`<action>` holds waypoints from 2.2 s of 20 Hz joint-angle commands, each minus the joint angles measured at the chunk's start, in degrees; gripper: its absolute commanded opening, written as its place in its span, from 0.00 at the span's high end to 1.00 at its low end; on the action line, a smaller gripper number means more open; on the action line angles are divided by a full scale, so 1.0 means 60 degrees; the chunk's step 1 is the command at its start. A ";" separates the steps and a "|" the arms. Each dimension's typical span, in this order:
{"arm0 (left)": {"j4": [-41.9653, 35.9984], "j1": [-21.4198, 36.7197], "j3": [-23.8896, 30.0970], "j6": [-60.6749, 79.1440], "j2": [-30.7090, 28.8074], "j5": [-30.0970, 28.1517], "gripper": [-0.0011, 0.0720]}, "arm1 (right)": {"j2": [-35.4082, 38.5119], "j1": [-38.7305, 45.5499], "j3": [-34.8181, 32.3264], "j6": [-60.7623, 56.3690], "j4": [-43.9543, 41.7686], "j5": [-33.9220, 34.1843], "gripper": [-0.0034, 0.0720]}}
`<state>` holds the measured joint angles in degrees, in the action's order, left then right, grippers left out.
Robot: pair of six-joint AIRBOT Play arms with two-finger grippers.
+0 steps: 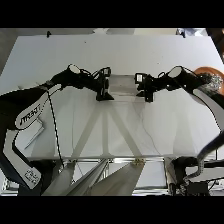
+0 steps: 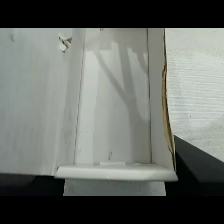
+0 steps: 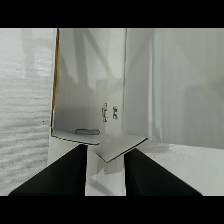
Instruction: Fold the box and place the chain.
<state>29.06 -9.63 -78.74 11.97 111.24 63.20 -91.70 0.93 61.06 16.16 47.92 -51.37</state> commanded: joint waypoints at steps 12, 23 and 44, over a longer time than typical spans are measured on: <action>-0.0007 -0.0004 0.0004 -0.0004 -0.0004 -0.0007 0.69 | -0.0015 -0.0164 0.0000 0.0142 -0.1311 0.0186 0.77; -0.0007 -0.0004 0.0004 -0.0004 -0.0004 -0.0007 0.69 | -0.0015 -0.0160 0.0000 0.0084 -0.1268 0.0135 0.78; 0.0025 0.0000 0.0004 0.0117 -0.0011 0.0033 0.69 | 0.1916 0.2943 0.0000 -0.6058 0.2521 -0.2106 0.94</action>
<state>29.06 -9.67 -78.74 12.01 111.24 63.40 -78.87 13.54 61.04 -15.42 62.02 -59.86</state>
